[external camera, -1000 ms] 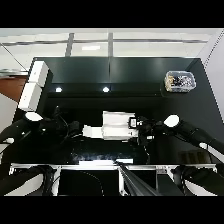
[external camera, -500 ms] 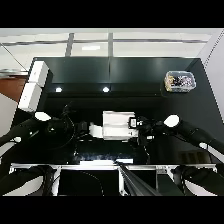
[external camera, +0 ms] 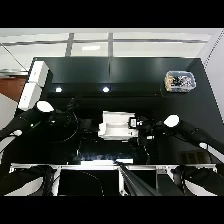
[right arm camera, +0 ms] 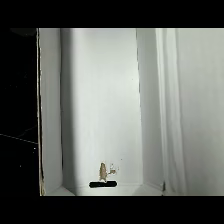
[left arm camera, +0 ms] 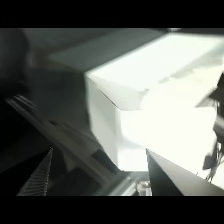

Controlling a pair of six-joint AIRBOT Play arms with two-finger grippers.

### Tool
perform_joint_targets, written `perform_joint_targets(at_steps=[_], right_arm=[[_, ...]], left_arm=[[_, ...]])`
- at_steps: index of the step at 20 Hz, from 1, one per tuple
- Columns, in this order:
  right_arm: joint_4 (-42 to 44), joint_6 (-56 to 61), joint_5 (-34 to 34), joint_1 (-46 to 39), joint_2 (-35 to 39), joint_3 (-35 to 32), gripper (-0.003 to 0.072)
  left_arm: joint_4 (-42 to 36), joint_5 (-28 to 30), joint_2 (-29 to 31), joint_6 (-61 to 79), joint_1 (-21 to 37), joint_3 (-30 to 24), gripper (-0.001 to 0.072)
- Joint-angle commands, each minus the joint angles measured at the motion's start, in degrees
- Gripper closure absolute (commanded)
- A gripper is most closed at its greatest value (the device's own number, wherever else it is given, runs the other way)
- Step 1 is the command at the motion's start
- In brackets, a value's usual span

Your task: Fold the box and place the chain.

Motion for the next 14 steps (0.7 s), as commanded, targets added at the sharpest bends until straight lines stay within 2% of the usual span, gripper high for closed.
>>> perform_joint_targets(at_steps=[1, 10, 14], right_arm=[[0.0, 0.0, 0.0, 0.0, 0.0, 0.0, 0.0384], [0.0, 0.0, 0.0, 0.0, 0.0, 0.0, 0.0384], [0.0, 0.0, 0.0, 0.0, 0.0, 0.0, 0.0384]], left_arm=[[1.3, 3.1, 0.0, -3.1, -3.9, 1.2, 0.0002], [4.4, 15.2, 0.0, -10.8, -12.2, 1.2, 0.0007], [5.3, 17.3, 0.0, -13.6, -14.3, 1.2, 0.0009]])
